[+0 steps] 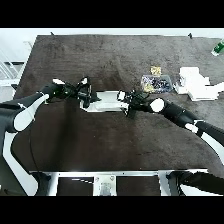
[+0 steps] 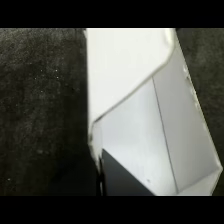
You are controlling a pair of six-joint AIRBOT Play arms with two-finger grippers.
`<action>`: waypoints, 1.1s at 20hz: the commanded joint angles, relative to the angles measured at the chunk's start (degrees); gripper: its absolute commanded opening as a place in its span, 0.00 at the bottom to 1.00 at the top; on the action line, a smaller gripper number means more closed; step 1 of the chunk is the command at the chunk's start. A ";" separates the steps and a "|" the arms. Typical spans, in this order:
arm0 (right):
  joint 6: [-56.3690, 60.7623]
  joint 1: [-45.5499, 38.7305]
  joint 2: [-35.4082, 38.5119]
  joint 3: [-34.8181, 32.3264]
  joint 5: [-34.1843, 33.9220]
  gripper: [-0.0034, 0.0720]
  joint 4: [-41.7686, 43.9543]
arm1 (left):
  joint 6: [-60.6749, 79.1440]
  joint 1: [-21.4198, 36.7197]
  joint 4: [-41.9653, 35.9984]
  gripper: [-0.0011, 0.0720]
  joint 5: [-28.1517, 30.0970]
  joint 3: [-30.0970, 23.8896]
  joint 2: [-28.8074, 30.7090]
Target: Fold the box and place the chain.
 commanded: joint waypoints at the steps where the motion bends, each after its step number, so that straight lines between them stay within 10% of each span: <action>1: -0.68 -1.66 -0.92 1.22 2.38 0.81 1.33 | 0.02 -0.04 0.00 0.04 0.00 -0.02 0.02; 22: -13.09 -8.28 -8.85 10.14 15.34 0.81 11.52 | 0.02 -0.04 0.00 0.04 0.00 -0.02 0.02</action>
